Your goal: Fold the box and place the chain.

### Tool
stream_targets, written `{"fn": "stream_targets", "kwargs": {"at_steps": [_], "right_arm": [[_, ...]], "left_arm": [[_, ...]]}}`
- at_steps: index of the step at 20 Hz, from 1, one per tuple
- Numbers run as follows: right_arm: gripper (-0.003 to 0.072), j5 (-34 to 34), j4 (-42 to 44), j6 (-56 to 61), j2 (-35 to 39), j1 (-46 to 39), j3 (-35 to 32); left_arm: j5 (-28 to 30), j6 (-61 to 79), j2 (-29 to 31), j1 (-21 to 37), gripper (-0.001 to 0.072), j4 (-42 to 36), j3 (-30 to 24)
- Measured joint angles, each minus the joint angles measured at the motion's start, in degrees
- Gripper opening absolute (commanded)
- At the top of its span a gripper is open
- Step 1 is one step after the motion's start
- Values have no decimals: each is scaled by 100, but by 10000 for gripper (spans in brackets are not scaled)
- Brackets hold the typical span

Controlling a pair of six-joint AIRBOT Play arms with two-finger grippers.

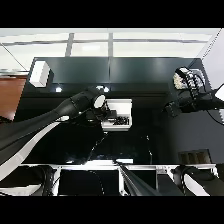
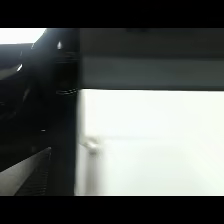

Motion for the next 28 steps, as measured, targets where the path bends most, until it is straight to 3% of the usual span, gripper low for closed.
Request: {"fn": "stream_targets", "kwargs": {"at_steps": [4,8,10,12,14,17,20,25,28], "right_arm": [[323,-81,20,-26,0,-11,-35],[324,-131,55,-37,0,-15,-39],[324,-175,136,-37,0,-15,-39],[324,-208,243,-37,0,-15,-39],[323,-216,313,-35,0,-15,-39],[324,-229,385,-20,0,-15,-42],[323,-221,428,35,0,-15,-39],[323,-133,472,177,0,-15,-39],[323,-103,479,203,0,-15,-39]], "left_arm": [[-234,863,811,7,707,424,-140],[-284,1596,1926,643,707,1178,-931],[284,2398,2369,1217,706,693,-1561],[887,3954,2608,1812,706,-568,-2175],[1250,5751,2629,2374,706,-2028,-2680],[1246,8078,2420,2765,712,-3195,-3034],[1263,10150,2197,2728,715,-3582,-3169],[1843,12705,1853,2433,714,-3928,-3224],[1685,13851,1462,2433,714,-4400,-3195]]}}
